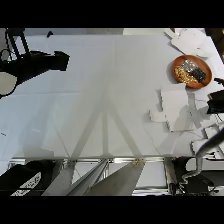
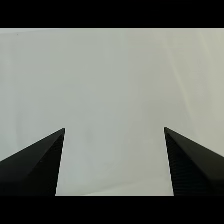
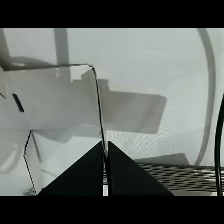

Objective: Fold the box and place the chain.

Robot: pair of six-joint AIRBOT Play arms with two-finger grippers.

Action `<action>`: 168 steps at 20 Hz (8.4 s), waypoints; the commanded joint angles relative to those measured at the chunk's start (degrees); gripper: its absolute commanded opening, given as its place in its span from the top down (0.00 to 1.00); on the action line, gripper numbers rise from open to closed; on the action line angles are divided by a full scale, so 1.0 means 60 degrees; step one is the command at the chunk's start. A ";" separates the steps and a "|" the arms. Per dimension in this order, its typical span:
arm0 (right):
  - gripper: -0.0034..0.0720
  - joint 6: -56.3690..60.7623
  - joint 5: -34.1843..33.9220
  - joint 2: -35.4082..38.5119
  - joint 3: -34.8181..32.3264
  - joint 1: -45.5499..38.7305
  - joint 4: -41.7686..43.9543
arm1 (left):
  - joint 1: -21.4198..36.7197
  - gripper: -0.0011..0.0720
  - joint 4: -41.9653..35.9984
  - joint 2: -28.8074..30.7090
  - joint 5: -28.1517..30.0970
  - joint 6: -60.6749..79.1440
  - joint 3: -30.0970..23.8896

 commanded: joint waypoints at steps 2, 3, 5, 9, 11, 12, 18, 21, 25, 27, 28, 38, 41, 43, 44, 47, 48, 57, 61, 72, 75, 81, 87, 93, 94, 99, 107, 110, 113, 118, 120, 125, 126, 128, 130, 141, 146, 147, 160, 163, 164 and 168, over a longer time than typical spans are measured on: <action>0.94 -0.0991 0.0805 0.0120 0.0000 -0.0007 0.1982 | -0.0004 0.03 0.0004 -0.0007 0.0000 0.0004 0.0004; 0.94 -0.1093 0.0954 0.0131 0.0000 -0.0007 0.2739 | -0.0004 0.03 0.0004 -0.0007 0.0000 0.0004 0.0004; 0.94 -0.1355 0.1118 0.0142 -0.0004 0.0058 0.4135 | -0.0004 0.03 0.0004 -0.0007 0.0000 0.0000 0.0004; 0.94 -0.1519 0.1031 0.0310 -0.0011 0.1239 0.4506 | -0.0004 0.03 0.0004 -0.0007 0.0004 0.0004 0.0004; 0.94 -0.1559 0.0732 0.0361 -0.0011 0.2080 0.5530 | -0.0004 0.03 0.0004 -0.0007 0.0000 0.0004 0.0004; 0.94 -0.1716 0.0579 0.0372 -0.0011 0.2565 0.6222 | -0.0004 0.03 0.0004 -0.0007 0.0000 0.0004 0.0004; 0.95 -0.1956 -0.1617 0.1049 -0.0018 0.5410 0.8043 | -0.0004 0.03 0.0004 -0.0007 0.0000 0.0004 0.0004; 0.95 -0.1982 -0.2863 0.1202 -0.0204 0.6295 0.8746 | -0.0004 0.03 0.0004 -0.0007 0.0004 0.0004 0.0004; 0.95 -0.2353 -0.4459 0.1319 -0.1719 0.6579 0.9409 | -0.0004 0.03 0.0004 -0.0007 0.0000 0.0004 0.0004; 0.95 -0.3053 -0.5763 0.1810 -0.2841 0.6623 1.0389 | -0.0004 0.03 0.0004 -0.0007 0.0004 0.0004 0.0004; 0.95 -0.3293 -0.6364 0.2106 -0.3271 0.6677 1.0535 | -0.0004 0.03 0.0004 -0.0007 0.0000 0.0000 0.0004; 0.94 -0.3162 -0.6808 0.3555 -0.5329 0.6896 1.0207 | -0.0004 0.03 0.0004 -0.0007 0.0000 0.0000 0.0004; 0.64 -0.3151 -0.6349 0.3559 -0.5300 0.6892 0.9989 | -0.0004 0.03 0.0004 -0.0007 0.0000 0.0004 0.0004; 0.57 -0.2215 -0.6116 0.3555 -0.5038 0.6896 0.9260 | -0.0004 0.03 0.0004 -0.0007 0.0004 0.0004 0.0004; 0.52 -0.1588 -0.5836 0.3552 -0.4750 0.6896 0.8521 | -0.0004 0.03 0.0004 -0.0007 0.0000 0.0000 0.0004; 0.50 0.0342 -0.5224 0.3519 -0.3512 0.6892 0.6156 | -0.0004 0.03 0.0004 -0.0007 0.0004 0.0004 0.0004; 0.50 0.0856 -0.4896 0.3373 -0.2954 0.6827 0.5646 | -0.0004 0.03 0.0004 -0.0007 0.0000 0.0004 0.0004; 0.48 0.1596 -0.0484 -0.0936 0.0594 0.6313 0.5340 | -0.0004 0.03 0.0004 -0.0007 0.0000 0.0000 0.0004; 0.48 0.1472 -0.1005 -0.1286 0.0594 0.6331 0.5606 | -0.0004 0.03 0.0004 -0.0007 0.0004 0.0000 0.0004; 0.94 -0.1504 -0.1027 -0.1541 0.0594 0.7045 0.7541 | -0.0004 0.03 0.0004 -0.0007 0.0000 0.0004 0.0004; 0.94 -0.2987 -0.1577 -0.0812 0.0586 0.7253 0.8371 | -0.0004 0.03 0.0004 -0.0007 0.0004 0.0000 0.0004; 0.95 -0.3271 -0.5027 0.1752 -0.0965 0.7300 0.8455 | -0.0004 0.03 0.0004 -0.0007 0.0004 0.0004 0.0004; 0.95 -0.3275 -0.8295 0.3854 -0.4579 0.7242 0.9278 | -0.0004 0.03 0.0004 -0.0007 0.0000 0.0000 0.0004; 0.95 -0.3355 -0.9806 0.3916 -0.5982 0.7242 0.9628 | -0.0004 0.03 0.0004 -0.0007 0.0000 0.0000 0.0004; 0.95 -0.3574 -0.9817 0.3905 -0.5982 0.7242 0.9661 | -0.0004 0.03 0.0004 -0.0007 0.0000 0.0004 0.0004; 0.95 -0.3697 -0.9632 0.3406 -0.5982 0.7242 0.9661 | -0.0004 0.03 0.0004 -0.0007 0.0004 0.0004 0.0004; 0.94 -0.3690 -0.9428 0.3457 -0.5971 0.7242 0.9664 | -0.0004 0.03 0.0004 -0.0007 0.0000 0.0004 0.0004; 0.94 -0.3690 -0.9435 0.3457 -0.5971 0.7242 0.9661 | -0.0004 0.03 0.0004 -0.0007 0.0000 0.0004 0.0004; 0.94 -0.3694 -0.9442 0.3457 -0.5971 0.7242 0.9657 | -0.0004 0.03 0.0004 -0.0007 0.0000 0.0004 0.0004; 0.94 -0.3694 -0.9449 0.3457 -0.5971 0.7242 0.9657 | -0.0004 0.03 0.0004 -0.0007 0.0004 -0.0036 0.0004; 0.94 -0.3694 -0.9446 0.3457 -0.5971 0.7242 0.9657 | -0.0004 0.03 0.0000 -0.0007 0.0000 -0.0036 0.0004; 0.94 -0.3694 -0.9449 0.3457 -0.5971 0.7242 0.9657 | -0.0004 0.03 0.0011 -0.0007 0.0000 -0.0055 0.0004; 0.94 -0.3694 -0.9449 0.3457 -0.5971 0.7242 0.9657 | 0.0018 0.03 0.0007 -0.0015 0.0000 -0.0058 0.0004; 0.94 -0.3694 -0.9453 0.3457 -0.5971 0.7242 0.9657 | 0.0011 0.03 -0.0098 -0.0036 0.0051 -0.0044 0.0004; 0.94 -0.3694 -0.9460 0.3457 -0.5971 0.7242 0.9657 | 0.0022 0.03 -0.0306 -0.0135 0.0149 0.0743 0.0004; 0.94 -0.3694 -0.9468 0.3457 -0.5971 0.7242 0.9657 | 0.1082 0.12 -0.6244 -0.5406 -0.5515 0.8357 0.4266; 0.94 -0.3694 -0.9468 0.3453 -0.5971 0.7242 0.9657 | 0.0758 0.12 -0.8386 -0.7238 -0.7326 1.1245 0.4943; 0.94 -0.3694 -0.9471 0.3457 -0.5971 0.7242 0.9657 | 0.0648 0.12 -0.8491 -0.7471 -0.7169 1.1344 0.4943; 0.94 -0.3694 -0.9468 0.3457 -0.5971 0.7242 0.9657 | -0.0361 0.12 -0.8426 -0.8302 -0.5096 1.2036 0.4947; 0.94 -0.3694 -0.9471 0.3457 -0.5971 0.7242 0.9657 | -0.0379 0.21 -0.8419 -0.8320 -0.4925 1.2444 0.4947; 0.94 -0.3694 -0.9471 0.3457 -0.5971 0.7242 0.9657 | -0.0375 0.22 -0.8422 -0.8346 -0.4980 1.2630 0.4947; 0.94 -0.3694 -0.9468 0.3457 -0.5971 0.7242 0.9657 | -0.0266 0.22 -0.8273 -0.8801 -0.5759 1.2673 0.5417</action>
